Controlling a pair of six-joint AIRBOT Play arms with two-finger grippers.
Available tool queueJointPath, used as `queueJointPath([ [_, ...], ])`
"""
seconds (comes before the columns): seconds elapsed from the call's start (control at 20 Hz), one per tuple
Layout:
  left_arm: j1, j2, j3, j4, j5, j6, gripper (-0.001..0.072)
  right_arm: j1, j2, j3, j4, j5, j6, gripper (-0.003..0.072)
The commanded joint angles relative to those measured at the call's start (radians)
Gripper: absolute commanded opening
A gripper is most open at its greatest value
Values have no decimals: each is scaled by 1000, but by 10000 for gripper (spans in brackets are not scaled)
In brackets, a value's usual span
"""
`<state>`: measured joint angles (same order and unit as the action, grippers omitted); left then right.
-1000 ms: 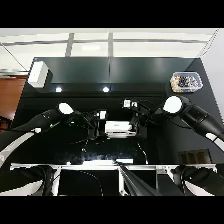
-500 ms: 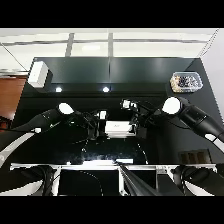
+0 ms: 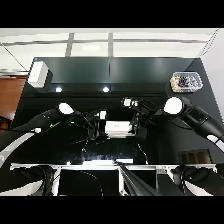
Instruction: Fold the box and place the chain.
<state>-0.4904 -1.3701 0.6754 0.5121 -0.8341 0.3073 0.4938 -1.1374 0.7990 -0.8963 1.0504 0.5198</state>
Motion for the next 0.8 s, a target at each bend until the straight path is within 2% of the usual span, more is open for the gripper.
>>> queueJointPath([
  [0.0,0,0,0,0,0,0,412,0,6,3,2,-1,23,386],
  [0.3,0,0,0,0,0,0,412,0,6,7,2,-8,26,386],
  [0.45,0,0,0,0,0,0,412,-3,8,17,2,25,79,386],
  [0.65,0,0,0,0,0,0,412,-51,47,42,2,55,194,386],
  [0.75,0,0,0,0,0,0,412,-102,84,42,3,66,314,384],
])
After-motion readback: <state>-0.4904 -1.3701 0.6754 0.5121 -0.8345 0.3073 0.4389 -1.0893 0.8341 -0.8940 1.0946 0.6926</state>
